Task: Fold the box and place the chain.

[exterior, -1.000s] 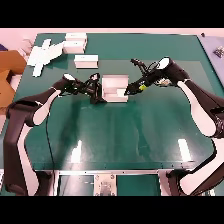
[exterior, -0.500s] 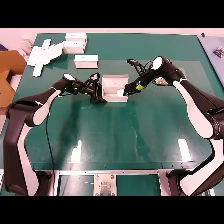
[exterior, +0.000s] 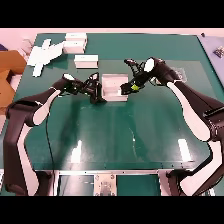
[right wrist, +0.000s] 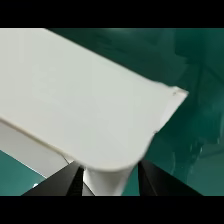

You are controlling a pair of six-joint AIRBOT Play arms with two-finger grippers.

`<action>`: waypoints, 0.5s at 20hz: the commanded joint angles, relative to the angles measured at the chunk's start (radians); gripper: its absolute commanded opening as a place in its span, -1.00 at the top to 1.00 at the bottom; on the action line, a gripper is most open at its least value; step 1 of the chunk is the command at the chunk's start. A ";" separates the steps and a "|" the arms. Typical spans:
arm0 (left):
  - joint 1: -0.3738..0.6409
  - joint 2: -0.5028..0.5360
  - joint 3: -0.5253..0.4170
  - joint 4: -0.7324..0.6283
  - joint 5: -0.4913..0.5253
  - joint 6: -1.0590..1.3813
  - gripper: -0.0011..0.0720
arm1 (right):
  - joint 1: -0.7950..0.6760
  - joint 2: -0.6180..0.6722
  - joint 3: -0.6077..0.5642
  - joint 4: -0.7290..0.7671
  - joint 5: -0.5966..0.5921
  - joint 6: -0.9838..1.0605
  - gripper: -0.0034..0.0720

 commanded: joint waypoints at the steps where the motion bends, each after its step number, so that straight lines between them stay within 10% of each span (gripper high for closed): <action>1: 0.000 0.000 0.000 0.000 -0.005 0.002 -0.48 | 0.023 0.000 0.001 -0.048 -0.046 0.104 -0.07; 10: 0.000 0.000 0.000 -0.001 -0.017 0.002 -0.48 | 0.052 -0.036 0.000 -0.134 -0.076 0.225 -0.03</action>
